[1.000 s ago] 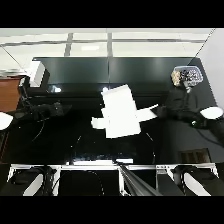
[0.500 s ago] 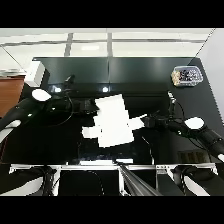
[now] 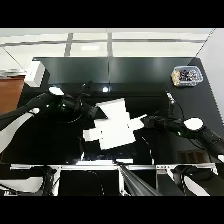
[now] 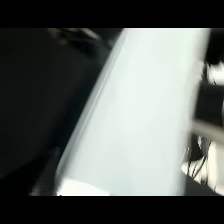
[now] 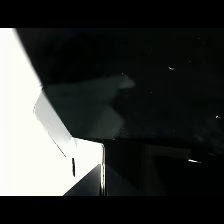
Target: Fold the box and place the chain.
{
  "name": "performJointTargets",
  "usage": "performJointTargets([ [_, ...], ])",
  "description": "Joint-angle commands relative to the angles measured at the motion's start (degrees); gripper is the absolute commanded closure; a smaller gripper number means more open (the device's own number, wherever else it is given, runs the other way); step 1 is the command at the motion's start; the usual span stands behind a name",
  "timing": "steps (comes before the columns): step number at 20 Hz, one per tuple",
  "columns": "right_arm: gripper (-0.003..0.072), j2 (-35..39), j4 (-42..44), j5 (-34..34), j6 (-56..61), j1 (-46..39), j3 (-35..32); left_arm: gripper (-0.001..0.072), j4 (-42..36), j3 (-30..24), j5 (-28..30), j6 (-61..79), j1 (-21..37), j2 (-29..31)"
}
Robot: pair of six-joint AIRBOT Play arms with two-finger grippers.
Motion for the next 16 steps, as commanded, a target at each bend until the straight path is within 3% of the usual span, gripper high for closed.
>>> performJointTargets([
  [1,0.0673,0.0,0.0,0.0,0.0,0.0,0.0,0.0305,7.1,3.4,-4.9,6.2,-0.9,-1.9],
  [3,0.0673,0.0,0.0,0.0,0.0,0.0,0.0,0.0381,7.9,5.8,-6.4,7.2,-1.4,-3.2],
  [5,0.0673,0.0,0.0,0.0,0.0,0.0,0.0,0.0383,9.6,8.9,-9.5,7.5,-2.5,-5.6],
  [10,0.0673,0.0,0.0,0.0,0.0,0.0,0.0,0.0395,15.0,10.6,-4.6,6.1,-6.4,-6.7],
  [12,0.0673,0.0,0.0,0.0,0.0,0.0,0.0,0.0472,15.0,10.6,-4.4,6.1,-6.4,-6.7],
  [14,0.0673,0.0,0.0,0.0,0.0,0.0,0.0,0.0649,15.0,10.6,-5.5,6.2,-6.1,-6.7],
  [16,0.0663,0.0,0.0,0.0,0.0,0.0,0.0,0.0684,15.0,10.6,-6.7,6.2,-5.7,-6.7],
])
